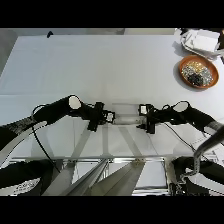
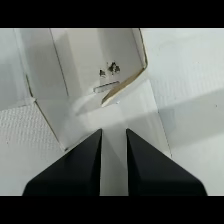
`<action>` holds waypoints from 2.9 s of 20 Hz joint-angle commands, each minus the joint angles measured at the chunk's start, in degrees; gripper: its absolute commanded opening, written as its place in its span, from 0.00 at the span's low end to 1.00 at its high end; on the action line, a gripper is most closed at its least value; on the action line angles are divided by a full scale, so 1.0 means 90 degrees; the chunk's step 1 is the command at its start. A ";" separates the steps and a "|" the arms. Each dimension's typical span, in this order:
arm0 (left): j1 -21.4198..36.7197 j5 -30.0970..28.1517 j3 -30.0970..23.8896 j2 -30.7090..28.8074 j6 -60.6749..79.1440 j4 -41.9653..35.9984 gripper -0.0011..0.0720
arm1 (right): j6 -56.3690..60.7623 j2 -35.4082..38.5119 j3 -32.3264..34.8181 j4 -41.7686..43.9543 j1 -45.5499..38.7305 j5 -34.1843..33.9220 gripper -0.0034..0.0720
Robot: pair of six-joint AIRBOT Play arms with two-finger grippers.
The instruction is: Fold the box and place the chain.
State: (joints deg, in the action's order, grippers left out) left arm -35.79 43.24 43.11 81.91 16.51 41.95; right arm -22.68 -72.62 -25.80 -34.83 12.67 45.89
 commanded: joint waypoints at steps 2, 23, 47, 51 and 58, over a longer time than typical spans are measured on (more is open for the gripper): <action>0.0228 0.0690 0.0005 -0.0046 -0.0032 -0.0032 0.21 | 0.0015 -0.0005 0.0002 0.0015 0.0007 -0.0002 0.44; 0.0206 -0.0248 -0.0199 -0.0219 0.0311 -0.0471 0.22 | 0.0015 -0.0005 0.0002 0.0015 0.0007 -0.0002 0.44; -0.0532 -0.1212 -0.0199 -0.0029 0.0282 -0.1324 0.55 | 0.0015 -0.0005 0.0002 0.0015 0.0007 -0.0002 0.44; -0.0522 -0.1209 -0.0199 -0.0049 0.0189 -0.1311 0.44 | 0.0015 -0.0005 0.0002 0.0015 0.0007 -0.0002 0.44; 0.0211 -0.0646 -0.0578 -0.1141 -0.2414 -0.0663 0.02 | 0.0015 -0.0005 0.0002 0.0015 0.0007 -0.0002 0.44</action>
State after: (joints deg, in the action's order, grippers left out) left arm -36.84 34.79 39.70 75.94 4.19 33.71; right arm -22.57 -72.71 -25.80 -34.72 12.75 45.87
